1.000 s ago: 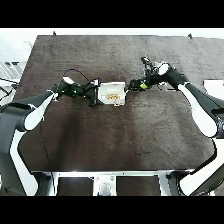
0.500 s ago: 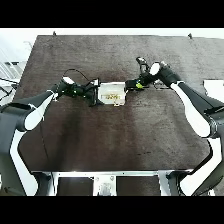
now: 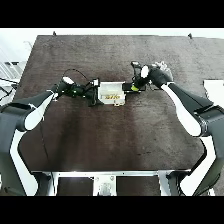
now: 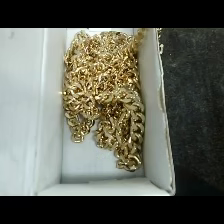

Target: Fold the box and place the chain.

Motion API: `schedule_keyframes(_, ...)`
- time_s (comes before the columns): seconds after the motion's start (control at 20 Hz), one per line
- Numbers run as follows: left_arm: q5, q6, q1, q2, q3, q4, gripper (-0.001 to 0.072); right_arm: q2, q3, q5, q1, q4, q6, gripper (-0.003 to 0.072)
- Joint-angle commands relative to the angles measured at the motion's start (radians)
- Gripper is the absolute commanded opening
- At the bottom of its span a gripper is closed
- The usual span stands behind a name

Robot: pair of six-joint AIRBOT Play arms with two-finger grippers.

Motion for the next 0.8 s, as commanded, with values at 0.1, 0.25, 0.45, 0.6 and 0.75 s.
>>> schedule_keyframes(0.1, -0.016, -0.001, 0.0, 0.0, -0.001, -0.001, 0.0345, -0.031, 0.003, 0.035, 0.022, -0.014, 0.034, 0.029)
schedule_keyframes(0.25, -0.015, -0.001, 0.0, 0.0, -0.001, -0.002, 0.0345, -0.031, 0.003, 0.044, 0.022, -0.015, 0.034, 0.0067)
schedule_keyframes(0.45, -0.014, -0.001, 0.0, 0.0, -0.001, -0.001, 0.0345, -0.011, 0.012, 0.068, 0.022, -0.023, 0.026, 0.001)
schedule_keyframes(0.6, -0.013, -0.001, 0.0, 0.0, -0.001, -0.001, 0.0345, 0.06, 0.012, 0.085, 0.022, -0.046, 0.026, 0.0009)
schedule_keyframes(0.75, -0.013, -0.001, 0.0, 0.0, -0.001, -0.001, 0.0345, 0.162, 0.011, 0.085, 0.022, -0.064, 0.025, 0.0009)
